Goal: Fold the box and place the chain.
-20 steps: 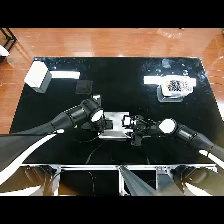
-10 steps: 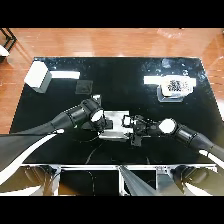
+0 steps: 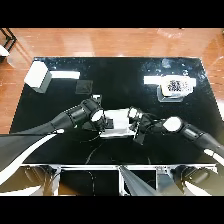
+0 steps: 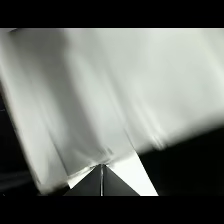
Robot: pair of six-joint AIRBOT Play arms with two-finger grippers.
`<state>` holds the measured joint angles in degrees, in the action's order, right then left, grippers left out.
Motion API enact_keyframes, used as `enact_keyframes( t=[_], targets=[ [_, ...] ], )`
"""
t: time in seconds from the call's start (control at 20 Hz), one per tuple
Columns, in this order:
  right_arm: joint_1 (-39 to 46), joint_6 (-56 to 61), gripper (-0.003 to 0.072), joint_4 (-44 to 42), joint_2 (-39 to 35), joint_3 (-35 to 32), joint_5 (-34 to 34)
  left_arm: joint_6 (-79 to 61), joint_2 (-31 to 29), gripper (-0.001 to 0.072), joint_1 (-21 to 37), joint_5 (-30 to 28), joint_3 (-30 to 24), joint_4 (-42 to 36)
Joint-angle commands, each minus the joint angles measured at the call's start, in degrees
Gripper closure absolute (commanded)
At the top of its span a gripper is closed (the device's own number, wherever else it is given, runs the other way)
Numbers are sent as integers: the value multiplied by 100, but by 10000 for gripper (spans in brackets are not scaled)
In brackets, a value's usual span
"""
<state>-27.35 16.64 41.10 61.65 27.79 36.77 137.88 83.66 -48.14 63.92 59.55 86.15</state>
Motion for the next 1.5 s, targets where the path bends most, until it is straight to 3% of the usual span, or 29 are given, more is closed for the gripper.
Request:
enact_keyframes(
  t=[0.0,0.25,0.4,0.55,0.75,0.9,0.95,1.0,1.05,1.3,1.35,1.4,1.45],
  targets=[
    [946,1939,665,262,-389,28,750,-96,2,690,-2,70,0,31],
    [2935,4105,665,229,-721,103,2297,-98,2,690,-2,68,0,33],
    [3689,5134,665,581,-693,96,2385,-118,2,690,-2,68,0,37],
    [3722,5888,665,1355,-302,81,2588,-118,2,690,-2,66,0,85],
    [3521,5880,666,1172,638,81,2789,-118,2,690,-2,66,0,87],
    [3018,5458,664,391,1137,83,2643,-118,2,691,-2,68,0,79],
    [2857,5316,605,70,1200,83,2500,-118,2,691,-2,70,0,76],
    [2706,5230,350,-173,1200,94,2376,-118,2,690,-2,74,0,76],
    [2616,5128,195,-330,1200,129,2389,-118,2,691,-2,92,0,76],
    [2555,4693,187,-706,1198,282,2953,-118,2,690,-2,90,0,57],
    [2555,4601,58,-715,1198,282,3036,-118,2,691,-2,90,0,55],
    [2555,4518,-11,-732,1198,282,3099,-118,2,691,-2,90,0,57],
    [2555,4503,-11,-778,1196,284,3117,-118,2,691,-4,85,0,57]
  ],
)
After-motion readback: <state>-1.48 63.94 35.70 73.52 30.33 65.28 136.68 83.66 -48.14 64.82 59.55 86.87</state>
